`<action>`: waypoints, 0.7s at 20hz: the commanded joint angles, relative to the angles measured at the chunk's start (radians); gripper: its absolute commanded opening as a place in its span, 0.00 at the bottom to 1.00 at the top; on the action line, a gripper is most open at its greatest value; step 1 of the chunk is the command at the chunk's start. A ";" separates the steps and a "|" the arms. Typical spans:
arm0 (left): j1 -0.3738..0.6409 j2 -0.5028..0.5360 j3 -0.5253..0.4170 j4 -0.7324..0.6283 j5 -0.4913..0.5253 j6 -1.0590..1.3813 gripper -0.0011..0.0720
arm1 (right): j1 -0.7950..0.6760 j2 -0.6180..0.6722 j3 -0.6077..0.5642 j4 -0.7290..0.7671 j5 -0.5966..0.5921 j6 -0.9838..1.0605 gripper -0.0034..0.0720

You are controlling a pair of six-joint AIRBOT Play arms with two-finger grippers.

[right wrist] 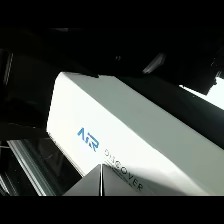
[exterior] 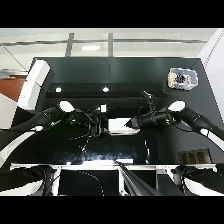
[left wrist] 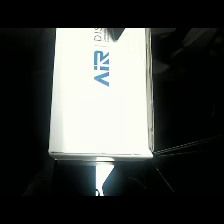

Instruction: Fold the box and place the chain.

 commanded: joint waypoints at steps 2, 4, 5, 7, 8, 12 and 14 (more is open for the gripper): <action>0.008 0.035 0.002 0.006 -0.005 -0.011 0.99 | -0.109 0.096 0.061 0.017 0.162 -0.018 0.08; 0.011 0.083 0.002 0.055 -0.012 -0.056 0.99 | -0.206 0.177 0.089 0.016 0.193 -0.009 0.08; 0.013 0.112 0.002 0.091 -0.019 -0.088 0.99 | -0.260 0.216 0.096 0.014 0.195 -0.006 0.08; 0.017 0.165 0.002 0.118 -0.039 -0.158 0.99 | -0.357 0.273 0.098 0.013 0.200 -0.006 0.08; 0.016 0.185 0.003 0.098 -0.043 -0.159 0.99 | -0.395 0.286 0.098 0.010 0.209 -0.006 0.08; -0.043 0.157 0.067 0.040 -0.018 -0.158 0.99 | -0.457 0.289 0.098 -0.002 0.223 -0.006 0.08; -0.089 0.103 0.114 0.040 0.026 -0.163 0.99 | -0.457 0.289 0.098 -0.009 0.217 -0.006 0.08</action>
